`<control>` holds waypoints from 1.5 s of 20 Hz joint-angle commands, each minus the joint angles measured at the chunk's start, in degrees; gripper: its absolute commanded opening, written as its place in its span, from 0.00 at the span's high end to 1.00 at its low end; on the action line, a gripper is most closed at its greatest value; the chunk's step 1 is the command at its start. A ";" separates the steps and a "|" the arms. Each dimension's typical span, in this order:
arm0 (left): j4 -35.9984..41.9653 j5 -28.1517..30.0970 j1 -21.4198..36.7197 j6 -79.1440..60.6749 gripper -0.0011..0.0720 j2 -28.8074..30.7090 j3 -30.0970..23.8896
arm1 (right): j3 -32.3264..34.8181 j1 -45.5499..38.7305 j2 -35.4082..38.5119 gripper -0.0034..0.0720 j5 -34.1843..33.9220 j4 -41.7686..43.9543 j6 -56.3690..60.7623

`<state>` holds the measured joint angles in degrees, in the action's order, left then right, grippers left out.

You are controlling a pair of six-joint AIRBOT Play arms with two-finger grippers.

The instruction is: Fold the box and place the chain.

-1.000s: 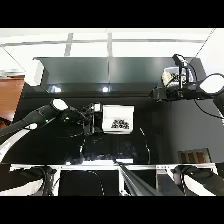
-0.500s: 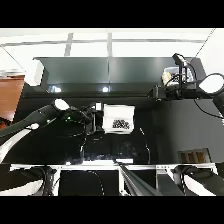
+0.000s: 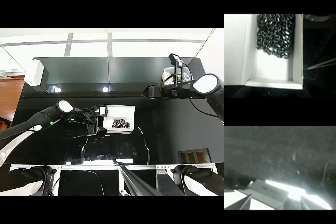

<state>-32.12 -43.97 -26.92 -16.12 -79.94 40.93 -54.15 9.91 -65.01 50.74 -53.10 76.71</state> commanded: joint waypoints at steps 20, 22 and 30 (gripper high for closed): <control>-0.11 0.63 -0.22 -0.13 0.35 -0.02 0.02 | 2.80 10.58 -5.86 0.02 8.39 12.57 -61.44; -0.11 0.59 -0.22 -0.13 0.35 -0.02 0.02 | 3.87 10.58 -5.86 0.02 8.94 12.63 -62.27; -0.11 0.44 -0.22 -0.13 0.35 -0.02 0.02 | 3.87 12.37 -5.92 0.02 10.10 11.58 -62.42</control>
